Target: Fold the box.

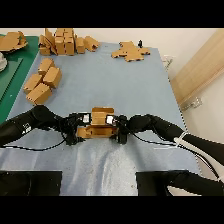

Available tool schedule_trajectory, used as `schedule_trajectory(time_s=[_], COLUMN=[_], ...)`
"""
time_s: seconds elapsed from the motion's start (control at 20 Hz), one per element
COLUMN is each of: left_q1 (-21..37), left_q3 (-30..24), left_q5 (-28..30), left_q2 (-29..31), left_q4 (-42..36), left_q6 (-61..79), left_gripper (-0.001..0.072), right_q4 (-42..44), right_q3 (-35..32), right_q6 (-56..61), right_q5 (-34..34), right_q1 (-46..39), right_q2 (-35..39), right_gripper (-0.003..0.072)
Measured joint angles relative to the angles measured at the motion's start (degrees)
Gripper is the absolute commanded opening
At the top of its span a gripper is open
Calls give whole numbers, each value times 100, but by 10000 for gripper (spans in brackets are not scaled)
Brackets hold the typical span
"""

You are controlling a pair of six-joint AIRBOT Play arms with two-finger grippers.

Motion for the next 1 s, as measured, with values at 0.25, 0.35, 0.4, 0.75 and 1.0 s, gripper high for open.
schedule_trajectory(time_s=[0.25,0.35,0.4,0.75,1.0], left_q1=[-127,-144,-146,-236,-398], left_q3=[0,0,0,9,37], left_q5=[302,363,398,590,675], left_q2=[-256,-299,-310,-343,-343], left_q4=[-232,-271,-291,-328,-323], left_q6=[46,59,72,114,343], left_gripper=[465,342,342,120,81], right_q4=[0,0,0,0,0], right_q3=[0,0,0,0,0], right_q6=[0,-2,-2,0,0], right_q5=[2,2,0,0,0], right_q1=[0,0,0,0,0], right_q2=[0,0,0,0,0], right_gripper=[557,557,557,557,557])
